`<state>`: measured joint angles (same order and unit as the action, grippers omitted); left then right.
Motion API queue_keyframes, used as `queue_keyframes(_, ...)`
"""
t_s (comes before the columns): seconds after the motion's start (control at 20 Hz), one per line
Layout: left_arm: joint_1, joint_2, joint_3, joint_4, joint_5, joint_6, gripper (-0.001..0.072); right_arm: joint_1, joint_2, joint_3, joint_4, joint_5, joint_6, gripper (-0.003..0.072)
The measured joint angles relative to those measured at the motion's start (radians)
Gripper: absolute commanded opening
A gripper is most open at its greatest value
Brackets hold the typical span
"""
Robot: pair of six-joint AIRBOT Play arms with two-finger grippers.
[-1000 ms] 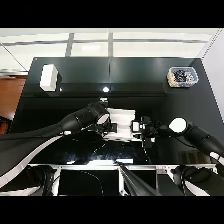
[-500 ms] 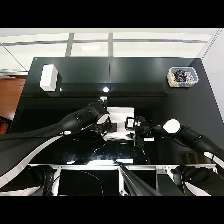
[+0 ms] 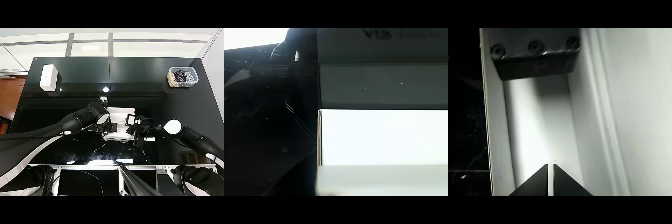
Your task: Fold the box and place the chain.
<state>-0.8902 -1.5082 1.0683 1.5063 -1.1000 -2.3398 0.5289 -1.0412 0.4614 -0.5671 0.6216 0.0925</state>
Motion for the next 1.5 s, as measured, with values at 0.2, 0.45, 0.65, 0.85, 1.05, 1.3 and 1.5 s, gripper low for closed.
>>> queue_keyframes(0.2,0.0,0.0,0.0,0.004,-0.004,0.005,0.0031,-0.164,0.114,0.026,-0.15,0.08,0.38,0.0043)
queue_keyframes(0.45,0.0,0.0,0.0,0.003,-0.007,0.003,0.0031,-0.546,0.166,0.023,-0.338,0.23,0.947,0.0044)
queue_keyframes(0.65,0.0,0.0,0.0,0.003,-0.004,0.002,0.0031,-0.73,0.1,-0.005,-0.391,0.369,1.147,0.0044)
queue_keyframes(0.85,0.0,0.0,0.0,0.003,-0.003,0.001,0.0031,-0.772,-0.014,-0.024,-0.384,0.48,1.191,0.0044)
queue_keyframes(1.05,0.0,0.0,0.0,0.003,-0.002,0.0,0.0032,-0.717,-0.1,-0.03,-0.295,0.535,1.129,0.0044)
queue_keyframes(1.3,0.0,0.0,0.0,0.003,-0.002,0.0,0.0031,-0.656,-0.141,-0.031,-0.135,0.552,0.971,0.0044)
queue_keyframes(1.5,0.0,0.0,0.0,0.003,-0.002,0.001,0.0032,-0.644,-0.148,-0.032,-0.048,0.589,0.865,0.0185)
